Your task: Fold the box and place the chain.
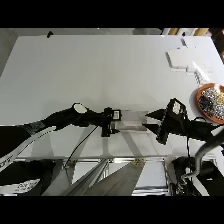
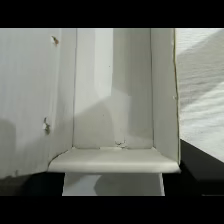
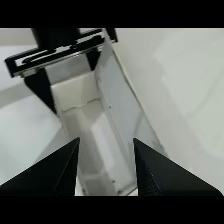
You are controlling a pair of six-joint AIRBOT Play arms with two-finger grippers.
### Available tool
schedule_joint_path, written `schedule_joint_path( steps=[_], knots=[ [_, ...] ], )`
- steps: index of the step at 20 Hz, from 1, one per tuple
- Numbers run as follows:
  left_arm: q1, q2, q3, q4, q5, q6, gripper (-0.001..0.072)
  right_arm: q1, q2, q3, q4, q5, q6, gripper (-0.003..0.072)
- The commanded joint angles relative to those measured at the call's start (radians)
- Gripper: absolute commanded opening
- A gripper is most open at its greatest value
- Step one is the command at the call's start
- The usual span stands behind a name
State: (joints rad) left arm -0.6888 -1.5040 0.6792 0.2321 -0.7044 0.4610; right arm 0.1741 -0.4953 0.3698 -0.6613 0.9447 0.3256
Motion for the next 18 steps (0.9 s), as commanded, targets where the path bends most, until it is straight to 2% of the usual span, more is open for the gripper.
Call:
schedule_joint_path(
  steps=[1,2,3,4,5,6,8,10,11,18],
  knots=[
    [0.002,0.032,0.001,0.098,-0.010,-0.125,0.0256,0.000,0.000,0.000,0.003,-0.071,0.007,0.0403],
    [0.002,0.053,0.002,0.183,-0.003,-0.228,0.0258,0.000,0.000,0.000,0.003,-0.083,0.006,0.0445],
    [0.000,0.076,0.002,0.289,-0.002,-0.333,0.0300,0.000,0.000,0.000,0.003,-0.086,0.006,0.0445],
    [-0.001,0.092,0.002,0.372,-0.005,-0.417,0.0303,0.000,0.000,0.000,0.003,-0.089,0.006,0.0446],
    [-0.001,0.101,0.002,0.415,-0.006,-0.469,0.0374,0.000,0.000,0.000,0.003,-0.089,0.006,0.0446],
    [-0.001,0.103,0.002,0.422,-0.002,-0.498,0.0458,0.000,0.000,0.000,0.002,-0.089,0.006,0.0446],
    [-0.005,0.103,0.002,0.420,0.001,-0.513,0.0494,0.000,0.000,0.000,0.002,-0.089,0.006,0.0447],
    [-0.005,0.103,0.002,0.412,0.020,-0.527,0.0668,0.000,0.000,0.000,0.001,-0.089,0.005,0.0449],
    [-0.005,0.103,0.002,0.412,0.040,-0.552,0.0703,0.000,0.000,0.000,-0.002,-0.089,0.005,0.0456],
    [-0.005,0.105,0.002,0.409,0.012,-0.510,0.0701,0.000,-0.001,0.000,-0.051,-0.089,0.006,0.0459]
  ],
)
